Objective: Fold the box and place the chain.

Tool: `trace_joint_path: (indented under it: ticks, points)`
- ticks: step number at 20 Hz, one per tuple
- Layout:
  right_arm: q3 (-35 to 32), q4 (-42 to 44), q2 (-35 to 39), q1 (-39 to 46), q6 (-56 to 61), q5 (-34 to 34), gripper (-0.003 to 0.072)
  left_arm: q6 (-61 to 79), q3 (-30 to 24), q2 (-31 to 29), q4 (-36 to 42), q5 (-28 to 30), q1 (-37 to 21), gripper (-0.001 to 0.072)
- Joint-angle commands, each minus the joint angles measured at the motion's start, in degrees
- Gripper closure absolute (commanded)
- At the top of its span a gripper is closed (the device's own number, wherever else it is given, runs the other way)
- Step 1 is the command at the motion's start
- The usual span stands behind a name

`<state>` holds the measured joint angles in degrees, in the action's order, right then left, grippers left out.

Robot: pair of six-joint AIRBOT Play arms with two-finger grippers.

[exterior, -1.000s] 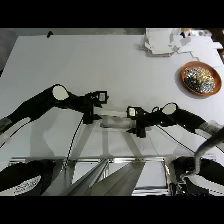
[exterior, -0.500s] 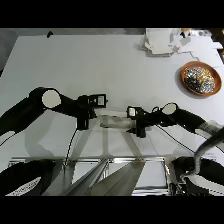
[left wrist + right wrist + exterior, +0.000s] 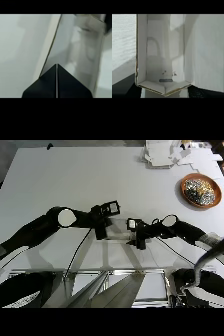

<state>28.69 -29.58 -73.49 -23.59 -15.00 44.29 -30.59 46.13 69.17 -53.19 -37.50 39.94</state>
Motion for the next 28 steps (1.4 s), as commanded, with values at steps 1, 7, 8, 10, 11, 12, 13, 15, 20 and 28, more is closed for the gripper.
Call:
trace_joint_path:
  ticks: [1,7,8,10,11,12,13,15,20,28]
  points:
    - [0.0,0.0,0.0,0.0,0.0,0.1,0.0284,-5.9,0.0,4.5,2.3,11.8,0.2,0.0707]
    - [0.0,0.0,0.0,0.0,0.0,0.1,0.0284,-7.0,0.0,9.8,3.9,11.4,0.0,0.0706]
    - [0.0,0.0,0.0,0.0,0.0,0.1,0.0284,-7.0,0.0,9.1,3.8,10.7,-0.5,0.0706]
    - [0.0,0.0,0.0,0.0,0.0,0.1,0.0284,-7.0,0.0,6.4,2.7,7.5,-2.0,0.0707]
    - [0.0,0.0,0.0,0.0,0.0,0.1,0.0284,-7.0,0.0,4.5,1.1,5.0,-3.1,0.0707]
    - [0.0,0.0,0.0,0.0,0.0,0.1,0.0284,-7.5,0.0,2.2,-1.0,1.8,-4.3,0.0707]
    - [0.0,0.0,0.0,0.0,0.0,0.1,0.0284,-8.9,0.0,0.1,-3.1,-1.6,-5.5,0.0707]
    - [0.0,0.0,0.0,0.0,0.0,0.1,0.0284,-12.4,0.0,-4.4,-7.3,-10.1,-8.2,0.0707]
    - [0.0,0.0,0.0,0.0,0.0,0.1,0.0284,-10.1,-2.9,-8.3,-9.6,-20.2,-12.1,0.0702]
    - [0.0,0.0,0.0,0.0,0.0,0.1,0.0284,19.9,-12.9,-7.9,2.1,-15.4,-12.0,0.07]
